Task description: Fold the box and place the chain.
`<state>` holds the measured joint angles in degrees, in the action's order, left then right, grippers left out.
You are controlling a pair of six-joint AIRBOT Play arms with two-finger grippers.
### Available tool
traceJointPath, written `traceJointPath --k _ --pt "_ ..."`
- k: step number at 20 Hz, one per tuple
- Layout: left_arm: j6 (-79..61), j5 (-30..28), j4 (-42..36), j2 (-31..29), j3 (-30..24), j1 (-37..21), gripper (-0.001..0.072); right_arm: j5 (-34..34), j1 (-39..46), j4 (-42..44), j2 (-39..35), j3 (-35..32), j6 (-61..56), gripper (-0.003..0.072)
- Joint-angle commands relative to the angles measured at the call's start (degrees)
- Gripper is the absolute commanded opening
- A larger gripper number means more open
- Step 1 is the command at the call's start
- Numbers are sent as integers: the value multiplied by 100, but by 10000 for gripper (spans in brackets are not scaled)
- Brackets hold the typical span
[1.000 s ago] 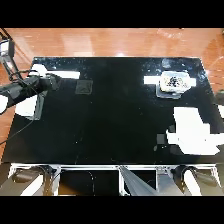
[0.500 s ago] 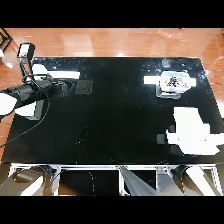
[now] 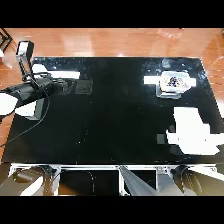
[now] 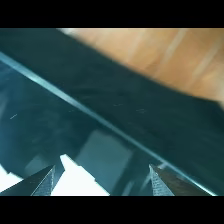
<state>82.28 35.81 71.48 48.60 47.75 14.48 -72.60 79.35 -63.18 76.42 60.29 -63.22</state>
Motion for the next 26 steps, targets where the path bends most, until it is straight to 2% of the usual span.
traceJointPath --k 1,7,15,22,23,24,26 --pt "2 -37 11 103 0 -4 640 -1075 208 304 820 557 682 711" --pt "37 -376 2 380 0 2 641 -1773 122 269 1534 551 498 711" --pt "83 -625 -509 450 0 2 640 -1781 -374 603 1993 551 758 710" --pt "83 -769 -883 452 0 0 640 -1943 -686 520 2094 540 850 708" --pt "83 -796 -898 452 0 0 640 -1945 -691 450 2094 540 881 653" --pt "83 -796 -916 452 0 2 640 -1928 -686 361 2094 540 907 533" --pt "85 -798 -970 452 0 0 640 -1917 -686 251 2094 540 962 532"
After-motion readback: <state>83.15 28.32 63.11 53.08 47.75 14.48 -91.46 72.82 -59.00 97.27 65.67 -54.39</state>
